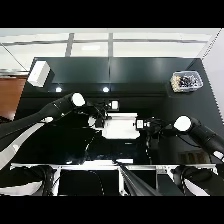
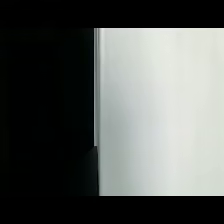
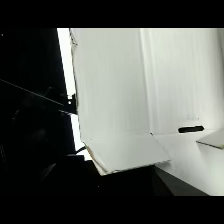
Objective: Fold the box and place the chain.
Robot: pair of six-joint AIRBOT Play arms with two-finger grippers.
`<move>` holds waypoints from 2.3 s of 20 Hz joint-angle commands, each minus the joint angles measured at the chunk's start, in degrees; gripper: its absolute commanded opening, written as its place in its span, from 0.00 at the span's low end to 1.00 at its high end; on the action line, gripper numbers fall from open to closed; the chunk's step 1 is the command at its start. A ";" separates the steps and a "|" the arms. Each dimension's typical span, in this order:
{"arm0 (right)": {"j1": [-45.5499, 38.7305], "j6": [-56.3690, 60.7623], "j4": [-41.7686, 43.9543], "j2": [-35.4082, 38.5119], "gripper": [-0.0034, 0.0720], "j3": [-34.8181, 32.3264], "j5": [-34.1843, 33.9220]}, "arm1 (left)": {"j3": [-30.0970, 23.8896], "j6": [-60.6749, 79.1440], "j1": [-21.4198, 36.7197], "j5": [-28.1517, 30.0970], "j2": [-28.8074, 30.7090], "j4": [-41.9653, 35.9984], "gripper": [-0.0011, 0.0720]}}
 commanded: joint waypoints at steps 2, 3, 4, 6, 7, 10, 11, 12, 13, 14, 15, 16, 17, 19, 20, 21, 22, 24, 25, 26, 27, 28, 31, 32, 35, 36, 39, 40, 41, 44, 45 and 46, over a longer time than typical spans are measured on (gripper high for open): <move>2.05 0.52 5.66 -0.02 0.96 -0.50 -4.26 | 1.40 -0.04 -0.02 -1.03 0.00 -0.26 0.05; 2.10 0.37 7.91 -0.04 0.96 -0.52 -5.68 | 1.46 -0.04 -0.02 -1.03 0.00 -0.26 0.05; 2.29 0.24 10.29 -0.22 0.96 -0.57 -6.25 | 1.46 -0.07 -0.02 -1.09 0.00 -0.26 0.05; 2.67 -0.17 12.50 -0.35 0.96 -0.57 -7.91 | 1.46 -0.09 -0.02 -1.09 0.00 -0.26 0.05; 2.67 -1.33 13.42 -0.35 0.97 -0.55 -9.07 | 1.46 -0.11 -0.02 -1.09 0.00 -0.26 0.05; 2.64 -6.03 15.17 -0.26 0.96 0.26 -9.60 | 1.46 -1.62 -0.02 -1.46 0.00 -0.26 0.05; 2.64 -7.21 13.79 -0.09 0.97 1.01 -7.21 | 1.46 -1.60 0.00 -2.14 0.00 -0.26 0.05; 2.64 -8.41 10.80 0.02 0.96 1.75 -5.22 | 1.46 -1.60 -0.02 -2.62 0.00 -0.22 0.05; 2.64 -8.46 7.45 0.02 0.96 2.47 -4.55 | 1.46 -1.60 -0.02 -2.82 0.00 -0.22 0.05; 2.62 -8.46 5.44 0.02 0.96 2.89 -4.79 | 1.46 -1.57 0.00 -2.91 -0.02 -0.22 0.05; 2.62 -8.48 5.09 0.02 0.96 2.97 -4.70 | 1.46 -1.57 0.00 -2.91 -0.02 -0.22 0.05; 2.62 -8.52 4.66 0.02 0.97 2.97 -3.56 | 1.46 -1.57 0.00 -2.95 -0.02 -0.22 0.05; 2.69 -8.55 4.24 0.02 0.96 2.97 -1.95 | 1.46 -1.57 0.00 -2.95 -0.02 -0.22 0.05; 2.95 -8.46 4.52 0.02 0.96 2.95 0.98 | 1.46 -1.57 0.00 -2.95 -0.02 -0.22 0.05; 3.61 -8.33 4.72 0.02 0.96 2.89 1.27 | 1.46 -1.57 0.00 -2.95 -0.02 -0.22 0.05; 4.52 -8.00 4.92 0.00 0.96 2.64 0.98 | 1.46 -1.57 0.00 -2.95 -0.02 -0.22 0.05; 5.57 -7.98 4.92 -0.02 0.96 2.10 0.24 | 1.46 -1.57 0.00 -2.95 -0.02 -0.22 0.05; 6.56 -7.80 4.92 -0.02 0.96 0.85 -1.25 | 1.46 -1.57 0.00 -3.06 -0.02 -0.22 0.05; 6.56 -7.78 4.92 -0.02 0.96 0.22 -3.23 | 1.46 -1.57 0.00 -3.19 -0.02 -0.22 0.05; 6.56 -7.80 4.94 -0.04 0.97 -0.52 -6.36 | 1.46 -1.57 0.00 -3.41 -0.02 -0.22 0.05; 6.56 -7.80 4.98 -0.28 0.96 -1.01 -9.05 | 1.46 -1.57 0.00 -3.54 -0.02 -0.24 0.05; 6.56 -7.80 5.46 -0.48 0.97 -1.22 -10.62 | 1.46 -1.57 0.00 -3.63 -0.02 -0.22 0.05; 6.56 -7.85 7.96 -0.31 0.96 -0.50 -13.64 | 1.46 -1.57 0.00 -3.65 -0.02 -0.22 0.05; 6.43 -7.72 7.26 0.17 0.96 0.39 -13.62 | 1.46 -1.57 0.00 -3.69 -0.02 -0.24 0.05; 4.70 -6.60 7.13 3.41 0.96 2.93 -13.51 | 1.46 -1.57 0.00 -3.91 0.00 -0.24 0.05; 3.26 -6.58 7.15 3.78 0.96 3.30 -13.46 | 1.46 -1.57 0.00 -3.85 0.00 -0.24 0.05; -0.44 -6.54 7.32 3.76 0.96 3.34 -12.70 | 1.46 -1.57 -0.02 -3.87 0.00 -0.24 0.05; -1.01 -6.56 7.30 3.72 0.96 3.32 -12.74 | 1.46 -1.55 -0.02 -3.87 0.00 -0.24 0.05; -1.33 -6.56 7.34 3.63 0.96 3.32 -12.79 | 1.46 -1.57 -0.02 -3.87 0.00 -0.24 0.05; -1.40 -5.46 7.37 2.89 0.96 3.32 -12.37 | 1.46 -1.57 -0.02 -3.87 0.00 -0.24 0.05; -1.40 -4.85 7.34 2.56 0.96 3.30 -12.00 | 1.46 -1.57 -0.02 -3.87 0.00 -0.24 0.05; -1.40 -4.87 7.34 2.36 0.97 3.30 -11.61 | 1.46 -1.55 -0.02 -3.87 0.00 -0.24 0.05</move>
